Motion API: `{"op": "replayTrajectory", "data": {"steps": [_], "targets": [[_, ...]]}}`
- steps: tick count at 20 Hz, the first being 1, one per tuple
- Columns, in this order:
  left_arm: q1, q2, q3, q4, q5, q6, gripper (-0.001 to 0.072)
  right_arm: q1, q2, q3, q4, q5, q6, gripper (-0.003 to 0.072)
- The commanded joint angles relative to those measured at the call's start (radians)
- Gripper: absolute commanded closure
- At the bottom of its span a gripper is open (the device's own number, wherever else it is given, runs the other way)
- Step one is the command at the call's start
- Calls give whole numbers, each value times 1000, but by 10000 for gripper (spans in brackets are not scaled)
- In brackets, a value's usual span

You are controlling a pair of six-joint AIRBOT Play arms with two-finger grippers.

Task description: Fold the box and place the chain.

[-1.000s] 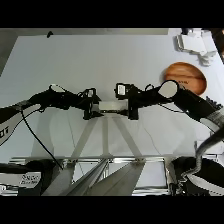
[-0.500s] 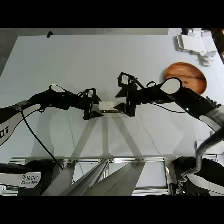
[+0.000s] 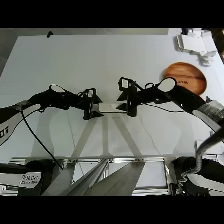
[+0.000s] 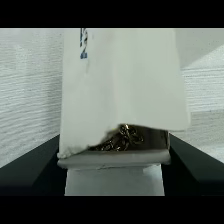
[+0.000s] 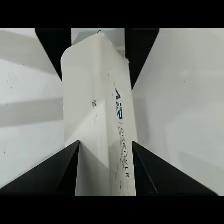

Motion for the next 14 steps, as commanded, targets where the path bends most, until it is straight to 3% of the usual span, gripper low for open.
{"op": "replayTrajectory", "data": {"steps": [1,3,5,7,12,13,14], "targets": [[0,1,0,0,0,0,394,36,-2,-7,-41,-31,-43,355],[0,1,0,0,0,0,394,60,-2,-23,-42,-110,-44,415],[0,1,0,0,0,0,394,74,-2,-37,-52,-173,-44,416],[0,1,0,0,0,0,394,82,-2,-38,-97,-177,-40,450],[0,1,0,0,0,0,394,82,-2,-40,-106,-102,-32,447],[0,1,0,0,0,0,394,82,-2,-45,-106,-89,-32,403],[0,1,0,0,0,0,394,82,-2,-50,-106,-80,-32,301]]}}
